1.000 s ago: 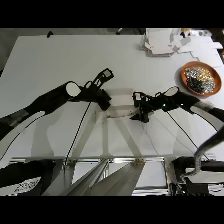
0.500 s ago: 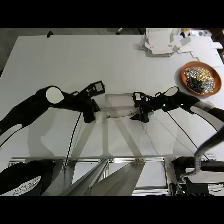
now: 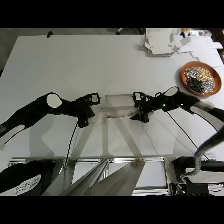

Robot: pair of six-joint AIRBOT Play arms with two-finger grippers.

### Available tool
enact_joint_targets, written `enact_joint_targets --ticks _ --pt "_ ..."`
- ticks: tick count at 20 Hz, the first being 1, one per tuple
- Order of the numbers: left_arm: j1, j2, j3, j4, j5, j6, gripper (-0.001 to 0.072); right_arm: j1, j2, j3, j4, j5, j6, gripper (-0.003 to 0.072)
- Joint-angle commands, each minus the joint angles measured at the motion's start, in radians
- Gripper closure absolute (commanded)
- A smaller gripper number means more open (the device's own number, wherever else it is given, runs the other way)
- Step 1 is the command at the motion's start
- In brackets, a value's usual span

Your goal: Fold the box and place the chain.

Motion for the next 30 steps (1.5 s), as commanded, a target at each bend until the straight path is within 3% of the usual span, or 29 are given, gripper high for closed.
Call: enact_joint_targets --ticks 1,6,10,18,19,21,22,28,29,30 --pt "0.032 -0.009 -0.004 0.031 0.034 0.102 0.0513 0.000 0.001 0.000 0.000 0.000 0.000 0.0297" --pt "-0.006 -0.013 -0.004 -0.128 0.109 0.473 0.0490 0.000 0.001 0.000 0.000 0.000 0.000 0.0297" --pt "-0.032 -0.059 -0.004 -0.248 0.155 0.606 0.0305 0.000 0.001 0.000 0.000 0.000 0.000 0.0297" --pt "-0.069 -0.089 -0.003 -0.275 0.112 0.606 0.0299 0.000 0.001 0.000 0.000 0.000 0.000 0.0297" --pt "-0.073 -0.090 -0.004 -0.275 0.097 0.605 0.0308 0.000 0.001 0.000 0.000 0.000 0.000 0.0297" --pt "-0.073 -0.090 -0.003 -0.275 0.064 0.605 0.0425 0.000 0.001 0.000 0.000 0.000 0.000 0.0297" --pt "-0.073 -0.090 -0.004 -0.275 0.059 0.604 0.0441 0.000 0.001 0.000 0.000 0.000 0.000 0.0297" --pt "-0.092 -0.090 -0.003 -0.319 0.091 0.571 0.0443 0.000 0.001 0.000 0.000 0.000 0.000 0.0297" --pt "-0.096 -0.091 -0.004 -0.335 0.112 0.571 0.0471 0.000 0.001 0.000 0.000 0.000 0.000 0.0297" --pt "-0.098 -0.093 -0.003 -0.343 0.121 0.573 0.0554 0.000 0.001 0.000 0.000 0.000 0.000 0.0297"
